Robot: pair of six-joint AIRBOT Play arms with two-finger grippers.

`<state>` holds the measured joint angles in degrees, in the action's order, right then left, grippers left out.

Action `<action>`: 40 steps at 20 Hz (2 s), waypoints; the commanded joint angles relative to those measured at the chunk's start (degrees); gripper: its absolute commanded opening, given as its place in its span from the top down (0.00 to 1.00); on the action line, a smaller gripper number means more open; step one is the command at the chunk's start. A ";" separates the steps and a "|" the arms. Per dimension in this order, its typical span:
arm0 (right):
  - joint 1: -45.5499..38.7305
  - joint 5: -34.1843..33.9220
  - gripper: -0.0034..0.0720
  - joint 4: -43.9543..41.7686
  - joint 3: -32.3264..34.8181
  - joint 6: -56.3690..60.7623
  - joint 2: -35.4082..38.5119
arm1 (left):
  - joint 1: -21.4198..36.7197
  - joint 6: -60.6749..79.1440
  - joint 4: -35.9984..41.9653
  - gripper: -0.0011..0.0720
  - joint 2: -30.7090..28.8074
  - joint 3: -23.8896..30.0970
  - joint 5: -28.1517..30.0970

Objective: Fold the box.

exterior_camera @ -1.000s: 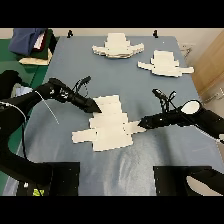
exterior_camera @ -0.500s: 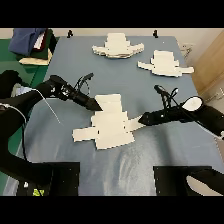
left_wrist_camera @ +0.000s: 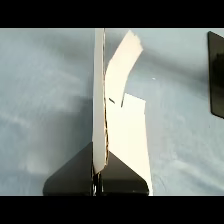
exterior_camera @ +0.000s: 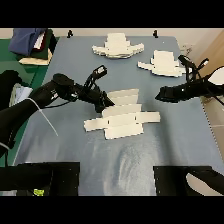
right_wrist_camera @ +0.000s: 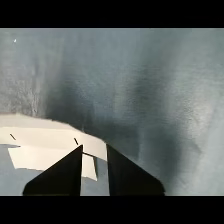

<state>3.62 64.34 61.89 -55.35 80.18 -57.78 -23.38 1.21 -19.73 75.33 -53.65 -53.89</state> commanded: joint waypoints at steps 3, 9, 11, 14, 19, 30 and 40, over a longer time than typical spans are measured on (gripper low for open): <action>2.75 -2.71 0.83 1.33 -1.70 2.51 -0.09 | -2.86 27.56 14.51 0.97 -1.75 8.02 3.58; 6.19 -6.82 0.94 1.36 -1.70 3.89 -0.13 | -4.50 32.72 14.23 0.97 -1.73 12.94 10.45; 7.04 -7.89 0.94 1.64 -1.68 3.87 -0.13 | -4.52 32.72 14.21 0.97 -1.66 13.88 10.45; 7.56 -8.07 0.94 1.68 -1.68 3.89 -0.13 | -4.52 32.65 14.19 0.97 -0.83 15.02 10.40; 7.56 -8.04 0.94 1.68 -1.68 3.87 -0.13 | -5.33 32.33 13.88 0.96 -0.26 16.50 10.25; 7.56 -8.11 0.94 1.73 -1.33 3.85 -0.26 | -5.60 17.00 7.89 0.96 -7.48 16.85 1.99; 7.56 -8.26 0.94 1.73 -1.33 3.85 -0.48 | -8.28 18.88 7.87 0.96 -5.90 19.74 7.41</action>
<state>11.14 56.23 63.64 -56.69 84.03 -58.26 -30.65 20.10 -11.33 69.21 -34.46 -47.33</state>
